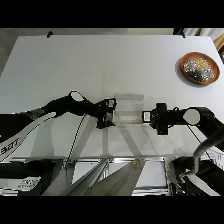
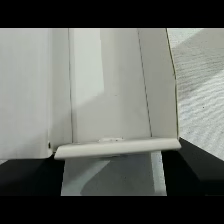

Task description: Fold the box and place the chain.

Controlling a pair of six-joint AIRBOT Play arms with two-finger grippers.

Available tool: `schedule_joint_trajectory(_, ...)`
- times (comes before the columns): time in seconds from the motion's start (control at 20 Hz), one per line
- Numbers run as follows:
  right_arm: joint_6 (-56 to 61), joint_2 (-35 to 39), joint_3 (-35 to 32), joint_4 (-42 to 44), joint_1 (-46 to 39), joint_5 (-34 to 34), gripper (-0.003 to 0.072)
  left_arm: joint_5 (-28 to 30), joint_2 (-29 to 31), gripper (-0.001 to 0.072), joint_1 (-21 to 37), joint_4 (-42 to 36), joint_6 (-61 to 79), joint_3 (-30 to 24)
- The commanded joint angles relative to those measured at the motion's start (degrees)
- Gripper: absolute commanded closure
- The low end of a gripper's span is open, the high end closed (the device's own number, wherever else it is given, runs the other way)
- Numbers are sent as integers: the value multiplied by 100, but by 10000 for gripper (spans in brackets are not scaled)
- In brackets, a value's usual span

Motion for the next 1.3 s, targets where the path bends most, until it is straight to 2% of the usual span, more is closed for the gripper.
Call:
schedule_joint_trajectory(0.0, -256, -39, -83, 114, -59, -219, 345, -2, -2, 502, 0, 2, 0, 2)
schedule_joint_trajectory(0.25, -592, -468, -166, 890, -59, -688, 344, 0, -2, 502, 0, 2, 2, 2)
schedule_joint_trajectory(0.45, -592, -638, -166, 1027, 140, -992, 347, 0, -2, 502, 0, 2, 2, 2)
schedule_joint_trajectory(0.6, -592, -682, -166, 1071, 179, -1121, 391, 0, -2, 502, 0, 2, 2, 2)
schedule_joint_trajectory(0.7, -590, -686, -164, 1123, 208, -1178, 477, 0, -2, 502, 0, 2, 2, 2)
schedule_joint_trajectory(0.75, -590, -686, -166, 1128, 251, -1217, 489, 0, -2, 502, 0, 2, 2, 2)
schedule_joint_trajectory(1.25, -590, -686, -166, 1285, 529, -1338, 489, 0, -2, 502, 0, 2, 2, 2)
